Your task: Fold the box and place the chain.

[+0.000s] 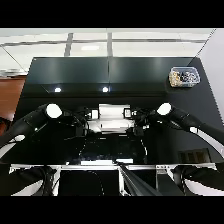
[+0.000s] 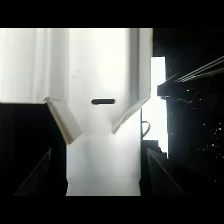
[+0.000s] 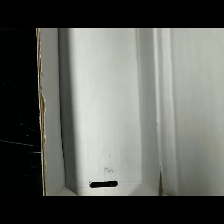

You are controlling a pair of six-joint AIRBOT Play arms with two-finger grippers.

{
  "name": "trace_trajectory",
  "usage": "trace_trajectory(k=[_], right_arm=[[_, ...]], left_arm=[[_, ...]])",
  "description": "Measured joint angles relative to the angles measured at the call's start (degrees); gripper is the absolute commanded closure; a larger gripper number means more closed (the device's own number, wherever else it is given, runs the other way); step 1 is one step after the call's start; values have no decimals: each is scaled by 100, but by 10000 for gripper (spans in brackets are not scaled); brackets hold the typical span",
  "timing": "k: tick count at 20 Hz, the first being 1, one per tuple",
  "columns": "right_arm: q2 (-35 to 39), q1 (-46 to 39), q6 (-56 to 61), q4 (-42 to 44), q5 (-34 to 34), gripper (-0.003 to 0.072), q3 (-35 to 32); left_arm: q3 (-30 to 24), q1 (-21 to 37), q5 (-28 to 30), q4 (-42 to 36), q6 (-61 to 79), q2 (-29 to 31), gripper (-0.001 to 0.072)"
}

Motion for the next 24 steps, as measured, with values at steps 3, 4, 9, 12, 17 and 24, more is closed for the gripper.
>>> trace_trajectory(k=[3,4,9,12,17,24], right_arm=[[0,0,0,15,13,324,-2],[0,0,0,44,17,324,-2],[-4,0,-4,94,26,324,-7],[-4,0,-7,107,26,324,-7],[-4,0,-7,118,26,324,-7],[-4,0,-4,129,26,324,-7]], left_arm=[[2,-179,142,-295,68,-55,241],[2,-221,238,-391,85,-66,361],[2,-297,354,-625,114,-87,511],[2,-315,297,-780,125,-111,512],[2,-348,424,-1484,240,-339,511],[2,-356,420,-1985,332,-605,590]])
